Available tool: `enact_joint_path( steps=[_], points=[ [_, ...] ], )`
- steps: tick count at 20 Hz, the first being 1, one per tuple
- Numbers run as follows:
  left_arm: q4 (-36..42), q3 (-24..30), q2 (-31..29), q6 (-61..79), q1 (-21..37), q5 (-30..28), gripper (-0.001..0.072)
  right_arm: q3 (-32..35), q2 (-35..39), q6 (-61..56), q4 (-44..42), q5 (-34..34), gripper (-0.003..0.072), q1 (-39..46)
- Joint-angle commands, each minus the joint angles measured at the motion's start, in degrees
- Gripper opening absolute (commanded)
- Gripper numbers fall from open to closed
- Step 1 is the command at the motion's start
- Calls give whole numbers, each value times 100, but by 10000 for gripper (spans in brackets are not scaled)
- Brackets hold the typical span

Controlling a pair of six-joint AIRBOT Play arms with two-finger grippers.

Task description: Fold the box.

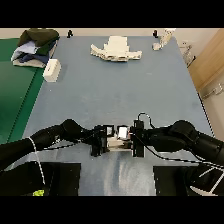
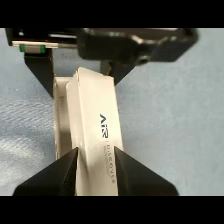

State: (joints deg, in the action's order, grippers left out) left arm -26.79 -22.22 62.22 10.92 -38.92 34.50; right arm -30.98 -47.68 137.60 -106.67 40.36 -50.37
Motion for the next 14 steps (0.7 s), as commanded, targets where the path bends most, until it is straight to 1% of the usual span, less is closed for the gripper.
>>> enact_joint_path(
  steps=[1,7,8,9,10,14],
  points=[
    [0,-2,-4,-2,-2,0,524,0,-160,-13,-280,116,322,-9],
    [0,-2,-4,-2,-2,0,524,0,-151,-13,-280,225,323,-9],
    [0,-2,-4,-2,-2,0,524,0,-153,-13,-278,282,343,-9],
    [0,-2,-4,0,-2,0,524,-2,-153,-13,-273,319,419,-9],
    [0,-2,-4,0,-2,0,524,-2,-151,-15,-264,339,449,-9],
    [0,-2,-4,-2,-2,0,524,-2,-90,-15,-264,376,449,-9]
  ],
)
